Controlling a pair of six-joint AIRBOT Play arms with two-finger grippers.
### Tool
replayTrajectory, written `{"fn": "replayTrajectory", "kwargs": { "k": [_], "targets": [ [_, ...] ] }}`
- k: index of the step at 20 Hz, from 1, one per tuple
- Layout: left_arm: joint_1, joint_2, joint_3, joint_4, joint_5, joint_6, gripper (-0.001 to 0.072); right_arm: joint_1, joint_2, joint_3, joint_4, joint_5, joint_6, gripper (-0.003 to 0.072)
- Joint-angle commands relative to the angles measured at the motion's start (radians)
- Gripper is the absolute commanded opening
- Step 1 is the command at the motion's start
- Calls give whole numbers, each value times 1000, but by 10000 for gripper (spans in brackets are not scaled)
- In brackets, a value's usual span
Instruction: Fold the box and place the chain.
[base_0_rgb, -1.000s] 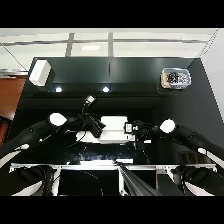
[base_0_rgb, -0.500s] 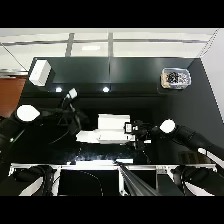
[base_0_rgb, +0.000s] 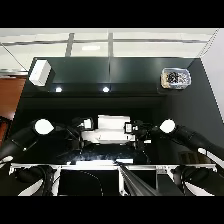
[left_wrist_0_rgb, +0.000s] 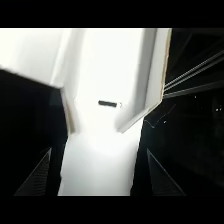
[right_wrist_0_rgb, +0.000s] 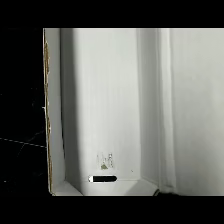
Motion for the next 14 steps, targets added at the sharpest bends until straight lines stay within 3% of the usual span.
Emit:
{"fn": "replayTrajectory", "kwargs": {
  "k": [1, 3, 5, 6, 9, 14],
  "targets": [
    [-72, -58, -9, -85, 91, 35, 663, 0, 0, 0, 0, 0, 0, 461],
    [-83, -64, -9, -114, 96, 35, 538, 0, 0, 0, 0, 0, 0, 461],
    [-83, -64, -8, -132, 80, 35, 267, 0, 0, 0, 0, 0, 0, 461],
    [-83, -64, -8, -136, 82, 35, 224, 0, 0, 0, 0, 0, 0, 461],
    [-83, -64, -8, -162, 106, 35, 152, 0, 0, 0, 0, 0, 0, 461],
    [-107, -90, -8, -298, 122, 52, 151, 0, 0, 0, 0, 0, 0, 461]
  ]
}}
